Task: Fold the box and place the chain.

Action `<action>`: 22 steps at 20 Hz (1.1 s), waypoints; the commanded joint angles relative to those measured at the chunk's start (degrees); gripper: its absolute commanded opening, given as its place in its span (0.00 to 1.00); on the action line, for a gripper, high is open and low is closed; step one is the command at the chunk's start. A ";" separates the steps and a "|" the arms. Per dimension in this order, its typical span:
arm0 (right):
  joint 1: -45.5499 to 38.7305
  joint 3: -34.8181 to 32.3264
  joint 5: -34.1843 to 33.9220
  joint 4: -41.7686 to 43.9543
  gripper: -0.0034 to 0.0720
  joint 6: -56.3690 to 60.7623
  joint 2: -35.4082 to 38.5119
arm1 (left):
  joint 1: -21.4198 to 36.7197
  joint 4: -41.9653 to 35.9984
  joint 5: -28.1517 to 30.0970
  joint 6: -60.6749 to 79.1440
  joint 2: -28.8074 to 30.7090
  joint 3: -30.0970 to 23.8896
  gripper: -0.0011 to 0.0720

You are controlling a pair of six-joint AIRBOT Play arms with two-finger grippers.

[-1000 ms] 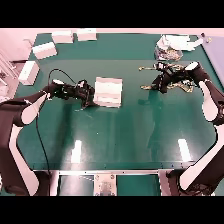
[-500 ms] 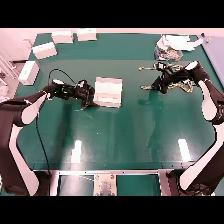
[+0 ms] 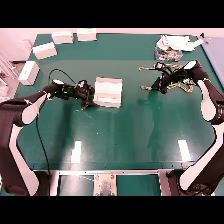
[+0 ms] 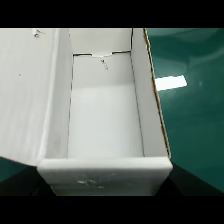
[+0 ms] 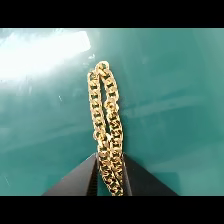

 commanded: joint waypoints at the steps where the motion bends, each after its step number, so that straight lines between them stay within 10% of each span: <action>1: 1.09 0.39 0.61 5.35 0.05 2.38 1.75 | 0.02 0.02 0.00 0.00 0.00 0.02 0.66; 22: 12.37 0.42 18.14 8.66 0.05 26.84 23.28 | 0.02 0.00 0.00 0.00 0.00 0.02 0.66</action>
